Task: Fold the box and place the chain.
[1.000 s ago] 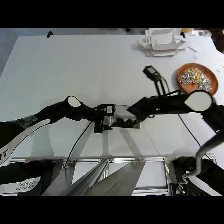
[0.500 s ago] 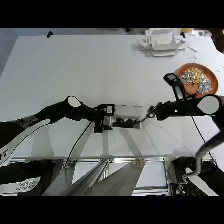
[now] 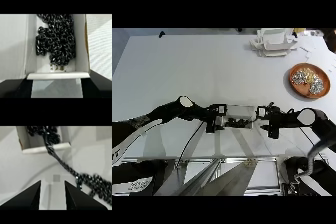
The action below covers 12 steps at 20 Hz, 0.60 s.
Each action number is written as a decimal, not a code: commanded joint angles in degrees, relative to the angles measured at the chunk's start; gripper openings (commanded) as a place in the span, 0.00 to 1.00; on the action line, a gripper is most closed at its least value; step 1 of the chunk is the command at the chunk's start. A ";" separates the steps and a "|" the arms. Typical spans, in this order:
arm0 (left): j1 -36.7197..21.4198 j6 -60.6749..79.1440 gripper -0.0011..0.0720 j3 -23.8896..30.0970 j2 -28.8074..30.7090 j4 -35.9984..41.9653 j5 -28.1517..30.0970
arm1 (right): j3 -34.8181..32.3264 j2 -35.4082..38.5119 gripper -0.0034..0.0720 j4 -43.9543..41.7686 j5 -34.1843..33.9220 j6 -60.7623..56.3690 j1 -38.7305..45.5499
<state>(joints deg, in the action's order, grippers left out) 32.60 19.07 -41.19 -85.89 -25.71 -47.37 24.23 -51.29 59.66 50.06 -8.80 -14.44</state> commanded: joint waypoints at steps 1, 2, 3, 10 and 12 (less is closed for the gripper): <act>0.00 0.02 0.36 -0.02 0.00 -0.02 0.00 | -2.23 -1.64 0.49 -7.76 -6.86 9.20 -2.89; 0.00 0.02 0.36 -0.02 0.00 -0.02 0.00 | -2.49 -2.27 0.48 -9.03 -9.51 9.29 -3.89; 0.00 0.02 0.36 -0.02 0.00 -0.02 -0.02 | -2.49 -3.02 0.45 -9.18 -11.19 9.25 -4.61; 0.00 0.02 0.36 -0.02 0.00 -0.02 0.00 | -2.49 -6.84 0.21 -10.80 -13.97 9.25 -5.03; 0.00 0.02 0.36 -0.02 0.00 -0.02 0.00 | -2.49 -6.80 0.07 -10.54 -14.56 8.74 -5.01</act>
